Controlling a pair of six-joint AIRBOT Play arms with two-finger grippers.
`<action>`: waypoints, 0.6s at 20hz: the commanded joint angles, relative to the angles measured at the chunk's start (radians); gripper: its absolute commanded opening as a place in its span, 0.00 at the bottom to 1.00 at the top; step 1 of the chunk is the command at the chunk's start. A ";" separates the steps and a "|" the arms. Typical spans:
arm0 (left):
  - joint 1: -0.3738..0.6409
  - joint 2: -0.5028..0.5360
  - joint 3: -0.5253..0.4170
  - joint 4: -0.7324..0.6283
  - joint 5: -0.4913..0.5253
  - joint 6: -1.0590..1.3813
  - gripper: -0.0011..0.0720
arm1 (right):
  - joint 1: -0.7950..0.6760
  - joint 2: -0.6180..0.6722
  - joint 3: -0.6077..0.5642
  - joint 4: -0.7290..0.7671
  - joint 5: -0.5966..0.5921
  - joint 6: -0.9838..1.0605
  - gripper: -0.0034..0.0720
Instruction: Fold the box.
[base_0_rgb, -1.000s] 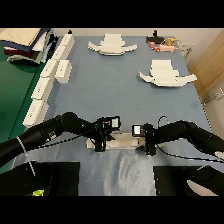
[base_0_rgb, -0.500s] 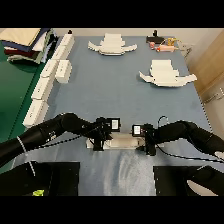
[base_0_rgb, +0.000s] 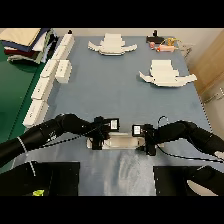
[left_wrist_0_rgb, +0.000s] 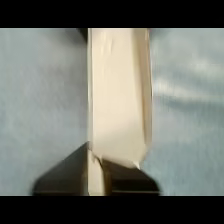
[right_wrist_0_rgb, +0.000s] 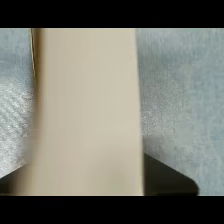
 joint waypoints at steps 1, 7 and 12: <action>-0.002 0.040 0.005 -0.020 0.024 -0.075 0.77 | 0.000 0.000 0.000 0.000 0.002 -0.001 0.74; 0.069 0.205 0.005 0.275 -0.122 -0.553 0.76 | 0.000 0.000 0.000 0.000 0.002 -0.001 0.74; 0.059 0.235 0.005 0.051 -0.326 -0.748 0.04 | 0.000 0.000 0.000 0.000 0.002 -0.001 0.74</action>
